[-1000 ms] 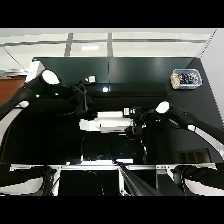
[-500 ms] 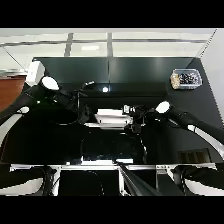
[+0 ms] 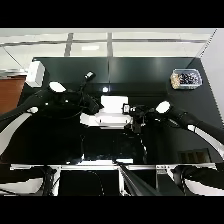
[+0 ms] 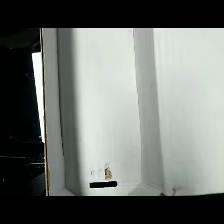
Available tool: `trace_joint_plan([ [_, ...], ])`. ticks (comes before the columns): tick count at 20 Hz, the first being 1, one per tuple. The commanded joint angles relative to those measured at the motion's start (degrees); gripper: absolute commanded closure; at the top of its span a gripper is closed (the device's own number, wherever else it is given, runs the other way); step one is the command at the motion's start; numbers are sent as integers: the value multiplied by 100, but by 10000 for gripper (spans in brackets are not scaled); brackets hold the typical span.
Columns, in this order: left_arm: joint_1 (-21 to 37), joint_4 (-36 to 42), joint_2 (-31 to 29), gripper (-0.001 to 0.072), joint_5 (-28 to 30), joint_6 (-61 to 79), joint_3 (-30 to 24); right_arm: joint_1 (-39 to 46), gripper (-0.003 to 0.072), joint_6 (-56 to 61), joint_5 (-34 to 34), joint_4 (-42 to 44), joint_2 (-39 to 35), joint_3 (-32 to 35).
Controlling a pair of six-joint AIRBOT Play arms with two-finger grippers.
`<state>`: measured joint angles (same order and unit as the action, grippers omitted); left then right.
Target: Fold the box and place the chain.
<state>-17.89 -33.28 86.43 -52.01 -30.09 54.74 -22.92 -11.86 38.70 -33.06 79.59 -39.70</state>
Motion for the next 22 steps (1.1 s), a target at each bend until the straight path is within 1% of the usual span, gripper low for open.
trace_joint_plan([
  [1, -79, -334, 348, 684, -13, -264, 9, 0, 275, 2, 7, 4, -4, -4],
  [3, -15, -382, 264, 685, -52, -286, 81, 0, 276, 2, 7, 2, -4, -4],
  [4, 98, -437, 118, 685, -131, -354, 160, 2, 275, 2, 7, 2, -4, -4],
  [6, 428, -664, -437, 685, -149, -595, 212, 2, 276, 2, 7, 2, -4, -4],
  [7, 614, -726, -752, 686, -227, -636, 157, 0, 276, 2, 9, 2, -4, -4],
  [8, 809, -656, -1088, 685, -269, -608, -28, 0, 275, 2, 9, 4, -4, -4],
  [9, 949, -483, -1364, 684, -254, -389, -332, 0, 276, 2, 9, 4, -4, -4],
  [11, 1119, 448, -1722, 680, -345, 1071, -1137, 2, 276, 2, 7, 2, -4, -4],
  [12, 1126, 852, -1738, 680, -581, 2039, -1449, 0, 275, 2, 7, 4, -4, -4],
  [13, 1095, 876, -1687, 679, -809, 2911, -1604, 0, 275, 2, 9, 4, -4, -4],
  [14, 1025, 719, -1617, 666, -935, 3683, -1676, 0, 275, 2, 9, 2, -4, -4],
  [15, 925, 509, -1558, 387, -885, 4249, -1683, 0, 276, 2, 9, 2, -4, -4],
  [16, 807, 332, -1534, 5, -680, 4610, -1681, 0, 275, 2, 9, 2, -4, -4],
  [17, 651, 125, -1523, 0, -297, 4677, -1679, 0, 275, 2, 11, 2, -4, -4],
  [20, 76, -942, -1513, 0, 761, 4736, -1670, 0, 275, 2, 11, 4, -4, -4],
  [21, -52, -992, -1493, 1, 951, 4769, -1670, 0, 275, 2, 13, 4, -4, -4],
  [22, -149, -927, -1458, 1, 986, 4769, -1657, 0, 275, 2, 13, 4, -4, -4],
])
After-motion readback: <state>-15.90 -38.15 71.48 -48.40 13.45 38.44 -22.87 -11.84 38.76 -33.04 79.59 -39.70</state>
